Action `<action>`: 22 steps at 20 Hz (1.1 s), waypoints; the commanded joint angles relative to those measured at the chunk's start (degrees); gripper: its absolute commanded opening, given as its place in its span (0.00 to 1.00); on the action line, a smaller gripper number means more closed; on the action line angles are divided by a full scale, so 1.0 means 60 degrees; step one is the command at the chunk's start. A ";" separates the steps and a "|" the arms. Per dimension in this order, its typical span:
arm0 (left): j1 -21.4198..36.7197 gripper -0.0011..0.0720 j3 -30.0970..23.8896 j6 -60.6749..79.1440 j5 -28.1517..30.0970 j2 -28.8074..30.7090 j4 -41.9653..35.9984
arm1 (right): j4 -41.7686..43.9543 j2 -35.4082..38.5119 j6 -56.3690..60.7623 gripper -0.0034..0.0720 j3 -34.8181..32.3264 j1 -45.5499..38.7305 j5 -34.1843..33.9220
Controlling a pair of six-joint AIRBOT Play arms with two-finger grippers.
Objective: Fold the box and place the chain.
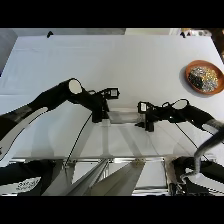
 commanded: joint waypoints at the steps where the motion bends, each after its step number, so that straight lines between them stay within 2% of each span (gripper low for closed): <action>1: 0.0069 0.49 0.0007 -0.1359 -0.1286 0.0860 0.1355 | -0.0007 0.0007 -0.0004 0.55 -0.0004 0.0000 0.0047; 3: 0.0062 0.47 0.0007 -0.1963 -0.1749 0.1424 0.1530 | -0.0007 0.0007 -0.0004 0.55 -0.0004 0.0000 0.0047; 4: 0.0018 0.37 0.0004 -0.2120 -0.1843 0.1694 0.1413 | -0.0007 0.0007 -0.0004 0.55 -0.0004 0.0000 0.0047; 6: -0.0157 0.03 0.0004 -0.2197 -0.1810 0.2065 0.0943 | -0.0007 0.0007 -0.0004 0.55 -0.0004 0.0000 0.0047; 9: -0.0732 0.02 0.0004 -0.2167 -0.1417 0.2044 0.0321 | -0.0007 0.0011 -0.0004 0.55 -0.0004 0.0000 0.0047; 11: -0.1304 0.03 0.0004 -0.2167 -0.0637 0.1894 0.0229 | -0.0007 0.0015 -0.0004 0.55 -0.0004 0.0000 0.0047; 14: -0.1949 0.02 0.0000 -0.2167 0.1388 0.1570 0.0018 | -0.0007 0.0015 -0.0004 0.55 -0.0004 0.0000 0.0047; 18: -0.1949 0.02 0.0004 -0.2215 0.4189 0.1009 -0.1235 | -0.0007 0.0015 -0.0004 0.55 -0.0004 0.0000 0.0047; 22: -0.1953 0.02 0.0004 -0.2215 0.5479 0.0302 -0.2233 | -0.0007 0.0015 -0.0004 0.55 -0.0004 0.0000 0.0047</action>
